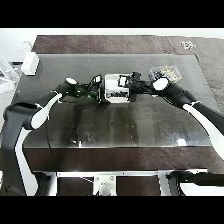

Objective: Fold the box and place the chain.

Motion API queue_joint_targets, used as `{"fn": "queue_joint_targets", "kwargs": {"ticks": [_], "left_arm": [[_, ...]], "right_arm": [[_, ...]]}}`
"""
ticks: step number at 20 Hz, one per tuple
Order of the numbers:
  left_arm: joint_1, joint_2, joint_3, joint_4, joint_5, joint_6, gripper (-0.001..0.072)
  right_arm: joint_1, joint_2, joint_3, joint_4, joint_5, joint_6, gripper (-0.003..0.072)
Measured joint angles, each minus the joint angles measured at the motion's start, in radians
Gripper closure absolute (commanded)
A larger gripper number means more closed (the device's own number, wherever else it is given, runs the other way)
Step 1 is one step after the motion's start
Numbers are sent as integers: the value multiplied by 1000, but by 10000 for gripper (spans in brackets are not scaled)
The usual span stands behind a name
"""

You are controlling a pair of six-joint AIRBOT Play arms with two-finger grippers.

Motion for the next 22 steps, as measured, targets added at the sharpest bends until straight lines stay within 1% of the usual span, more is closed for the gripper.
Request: {"fn": "queue_joint_targets", "kwargs": {"ticks": [2,6,12,14,17,19,22], "left_arm": [[0,0,0,0,0,0,226],[0,0,0,0,1,1,225],[0,0,0,0,2,1,226],[0,0,0,0,2,1,226],[0,0,0,0,2,2,226],[0,0,0,0,2,2,225],[0,0,0,0,2,2,226]], "right_arm": [[-2,-3,0,-47,1,-94,112],[-3,-7,0,-93,-73,-229,112],[3,-23,0,-144,-79,-491,112],[4,-27,1,-149,-54,-584,112],[5,-36,1,-153,-9,-668,112],[5,-38,5,-143,-24,-699,112],[4,-39,31,-79,-39,-714,112]]}}
